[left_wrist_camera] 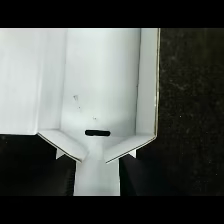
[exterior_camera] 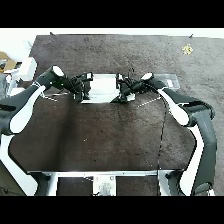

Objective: Fold the box and place the chain.

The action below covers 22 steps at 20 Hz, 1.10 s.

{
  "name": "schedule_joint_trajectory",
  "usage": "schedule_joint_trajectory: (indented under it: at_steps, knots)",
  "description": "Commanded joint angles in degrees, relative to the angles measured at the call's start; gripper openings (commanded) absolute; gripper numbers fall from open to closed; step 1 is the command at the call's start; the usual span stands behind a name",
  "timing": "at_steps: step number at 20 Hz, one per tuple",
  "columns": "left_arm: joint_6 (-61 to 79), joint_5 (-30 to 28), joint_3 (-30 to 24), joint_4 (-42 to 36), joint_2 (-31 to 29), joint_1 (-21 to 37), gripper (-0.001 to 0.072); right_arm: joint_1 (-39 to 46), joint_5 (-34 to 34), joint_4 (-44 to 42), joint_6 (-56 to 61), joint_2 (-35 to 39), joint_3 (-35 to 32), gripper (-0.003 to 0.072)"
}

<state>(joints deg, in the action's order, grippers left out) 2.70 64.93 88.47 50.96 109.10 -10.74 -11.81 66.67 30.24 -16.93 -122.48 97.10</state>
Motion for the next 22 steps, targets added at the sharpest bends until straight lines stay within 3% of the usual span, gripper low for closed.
schedule_joint_trajectory:
  at_steps: [1, 3, 10, 22]
  knots:
    - [-0.28, 0.39, -0.04, -3.32, 0.02, -0.04, 0.0281, -0.02, 0.00, -0.02, 0.02, -0.04, 0.02, 0.0378]
    - [-0.26, 0.11, -0.04, -4.81, 0.02, -0.04, 0.0201, -0.02, 0.00, -0.02, 0.02, -0.04, 0.02, 0.0378]
    - [5.03, -1.16, -2.29, -13.68, 0.02, -0.04, 0.0202, -0.02, 0.00, -0.02, 0.02, -0.04, 0.02, 0.0378]
    - [6.82, -3.15, -3.65, -14.38, 0.02, -0.04, 0.0204, -0.02, 0.00, -0.02, 0.02, -0.04, 0.02, 0.0378]
